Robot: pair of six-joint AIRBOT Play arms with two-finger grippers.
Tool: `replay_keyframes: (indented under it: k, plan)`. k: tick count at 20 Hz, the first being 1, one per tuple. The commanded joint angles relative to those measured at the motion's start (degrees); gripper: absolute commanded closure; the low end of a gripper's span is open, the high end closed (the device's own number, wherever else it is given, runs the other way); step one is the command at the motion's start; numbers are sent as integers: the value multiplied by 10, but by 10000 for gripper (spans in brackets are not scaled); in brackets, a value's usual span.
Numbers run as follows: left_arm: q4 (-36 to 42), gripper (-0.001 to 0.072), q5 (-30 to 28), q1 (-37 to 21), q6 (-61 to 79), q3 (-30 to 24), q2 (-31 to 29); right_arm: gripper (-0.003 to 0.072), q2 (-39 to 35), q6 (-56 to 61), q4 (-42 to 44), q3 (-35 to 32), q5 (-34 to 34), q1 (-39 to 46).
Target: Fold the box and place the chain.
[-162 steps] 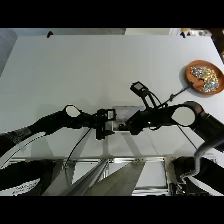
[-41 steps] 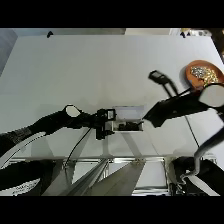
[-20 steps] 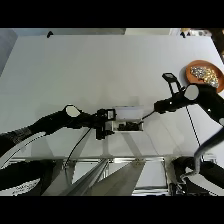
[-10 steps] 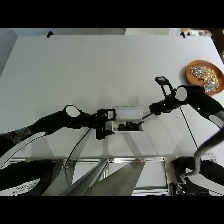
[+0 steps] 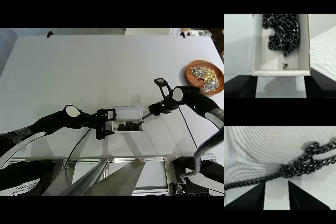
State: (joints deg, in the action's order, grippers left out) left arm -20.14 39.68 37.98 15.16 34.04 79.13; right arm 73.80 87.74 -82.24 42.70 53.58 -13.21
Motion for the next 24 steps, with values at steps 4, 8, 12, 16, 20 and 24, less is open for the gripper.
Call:
replay_keyframes:
  k: [4, 8, 12, 16, 20, 24]
  plan:
    - [0, 397, 0, 0, 0, 0, 0, 399, 1, 3, 12, 0, -9, -1]
    - [0, 397, 0, 0, 0, 0, 0, 403, -1, 1, 25, 0, -12, -2]
    - [0, 397, 0, 0, 0, 0, 0, 459, 0, 3, 23, 0, -22, -2]
    - [0, 397, 0, 0, 0, 0, 0, 533, 7, 7, 24, 0, -11, -2]
    - [0, 397, 0, 0, 0, 0, 0, 544, 15, 7, 24, 0, -7, -2]
    - [0, 397, 0, 0, 0, 0, 0, 660, 14, -17, 25, 0, -2, -2]
